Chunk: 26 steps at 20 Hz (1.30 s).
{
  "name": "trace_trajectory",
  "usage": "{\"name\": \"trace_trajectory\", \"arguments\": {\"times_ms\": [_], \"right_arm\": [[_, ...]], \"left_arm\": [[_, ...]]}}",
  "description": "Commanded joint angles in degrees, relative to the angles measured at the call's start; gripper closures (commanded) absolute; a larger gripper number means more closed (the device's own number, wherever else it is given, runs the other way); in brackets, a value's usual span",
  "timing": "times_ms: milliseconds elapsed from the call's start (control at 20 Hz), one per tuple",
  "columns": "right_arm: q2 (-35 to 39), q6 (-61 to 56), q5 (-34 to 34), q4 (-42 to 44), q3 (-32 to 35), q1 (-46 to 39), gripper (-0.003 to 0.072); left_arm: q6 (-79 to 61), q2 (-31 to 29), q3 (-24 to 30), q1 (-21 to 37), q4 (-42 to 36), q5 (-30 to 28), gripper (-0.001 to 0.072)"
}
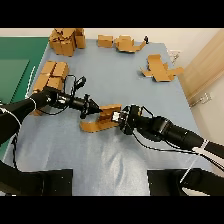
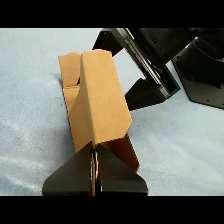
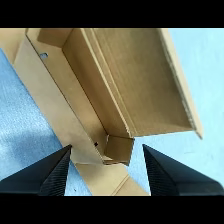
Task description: Fold the box.
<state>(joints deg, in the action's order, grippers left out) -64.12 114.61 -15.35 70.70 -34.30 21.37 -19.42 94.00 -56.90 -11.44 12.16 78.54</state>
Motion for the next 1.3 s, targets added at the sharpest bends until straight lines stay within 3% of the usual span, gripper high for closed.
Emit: {"name": "trace_trajectory", "arguments": {"times_ms": [0, 350, 450, 500, 650, 800, 950, 1100, 1250], "right_arm": [[-0.76, 6.38, 1.29, 7.34, -0.02, -0.35, -0.0022], [-4.39, 9.55, 1.49, 10.93, -0.24, -0.52, 0.0010], [-4.61, 10.40, 1.86, 13.22, -0.70, -1.33, 0.0082], [-4.85, 11.61, 1.92, 14.64, -1.07, -2.05, 0.0157], [-5.86, 16.61, 1.03, 20.79, -2.84, -3.74, 0.0182], [-6.29, 19.87, -1.51, 26.64, -4.61, -4.07, 0.0391], [-6.49, 20.37, -5.84, 27.54, -6.05, -4.17, 0.0382], [-6.67, 23.52, -11.43, 27.82, -7.30, -4.17, 0.0240], [-6.67, 24.55, -15.34, 27.91, -8.44, -4.17, 0.0197]], "left_arm": [[0.00, 0.04, 0.04, 0.02, 0.09, 0.11, 0.0692], [1.05, 0.04, 0.04, 0.02, 0.11, 0.11, 0.0691], [1.05, 0.04, 0.04, 0.00, 0.09, 0.11, 0.0692], [1.03, 0.04, 0.02, 0.02, 0.09, 0.09, 0.0692], [1.05, 0.04, 0.02, 0.02, 0.09, 0.04, 0.0692], [1.05, 0.04, 0.04, 0.02, 0.09, 0.04, 0.0692], [1.38, 0.04, 0.02, 0.02, 0.09, 0.07, 0.0692], [1.46, 0.04, 0.02, 0.04, 0.09, 0.02, 0.0691], [1.46, 0.04, 0.02, 0.09, 0.07, -0.52, 0.0692]]}}
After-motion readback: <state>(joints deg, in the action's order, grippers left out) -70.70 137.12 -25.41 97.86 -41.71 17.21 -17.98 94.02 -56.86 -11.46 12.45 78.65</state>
